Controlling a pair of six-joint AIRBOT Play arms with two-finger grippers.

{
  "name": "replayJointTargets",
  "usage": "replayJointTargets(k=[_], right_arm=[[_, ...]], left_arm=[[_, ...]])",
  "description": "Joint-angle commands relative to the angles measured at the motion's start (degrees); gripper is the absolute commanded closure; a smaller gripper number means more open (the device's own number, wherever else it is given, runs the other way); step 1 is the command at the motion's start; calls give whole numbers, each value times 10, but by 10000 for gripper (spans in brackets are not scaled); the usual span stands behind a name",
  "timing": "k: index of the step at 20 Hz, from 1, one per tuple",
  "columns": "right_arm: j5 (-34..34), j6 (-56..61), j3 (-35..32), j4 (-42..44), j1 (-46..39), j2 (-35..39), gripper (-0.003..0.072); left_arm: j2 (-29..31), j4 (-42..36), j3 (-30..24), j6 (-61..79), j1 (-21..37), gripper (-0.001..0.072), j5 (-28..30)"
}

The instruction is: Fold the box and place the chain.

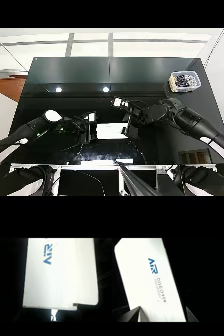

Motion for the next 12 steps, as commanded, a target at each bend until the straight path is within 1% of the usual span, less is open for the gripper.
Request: replayJointTargets(k=[1,3,7,11,12], right_arm=[[13,0,7,-2,0,0,2],[3,0,7,-12,0,0,1],[-45,0,6,-16,1,0,2],[-30,1,6,-28,1,-3,4],[-24,4,6,-36,1,-3,44]], left_arm=[[0,-1,0,-2,0,315,2],[0,-1,0,-2,0,315,2],[0,-1,0,-2,0,315,2],[0,-1,0,-2,0,315,2],[0,-1,0,-2,0,315,2]])
